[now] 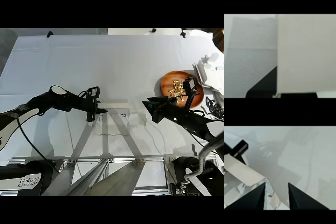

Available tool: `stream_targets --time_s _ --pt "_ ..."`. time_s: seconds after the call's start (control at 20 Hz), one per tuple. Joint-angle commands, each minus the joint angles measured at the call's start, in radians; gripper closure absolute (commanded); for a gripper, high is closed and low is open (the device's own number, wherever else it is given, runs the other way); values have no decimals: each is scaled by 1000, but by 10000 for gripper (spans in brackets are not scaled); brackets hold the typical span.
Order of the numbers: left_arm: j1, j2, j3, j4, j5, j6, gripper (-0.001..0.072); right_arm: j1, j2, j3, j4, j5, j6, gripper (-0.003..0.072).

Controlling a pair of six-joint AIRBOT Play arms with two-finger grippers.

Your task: Fold the box and place the chain.

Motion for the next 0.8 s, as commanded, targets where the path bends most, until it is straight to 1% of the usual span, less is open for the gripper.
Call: stream_targets --time_s 0.0,0.45,0.6,0.65,0.75 --pt "-3 -49 -1 -5 20 13 706 0 1 1 0 -46 0 398" --pt "-2 -59 1 -3 18 12 706 0 1 0 -1 -48 0 398" --pt "5 -36 2 2 13 13 707 0 1 1 -1 -48 0 398" --pt "13 -29 4 3 -6 14 707 0 1 0 -1 -48 0 398" --pt "36 -25 20 47 -68 13 707 0 1 1 -2 -48 0 398"
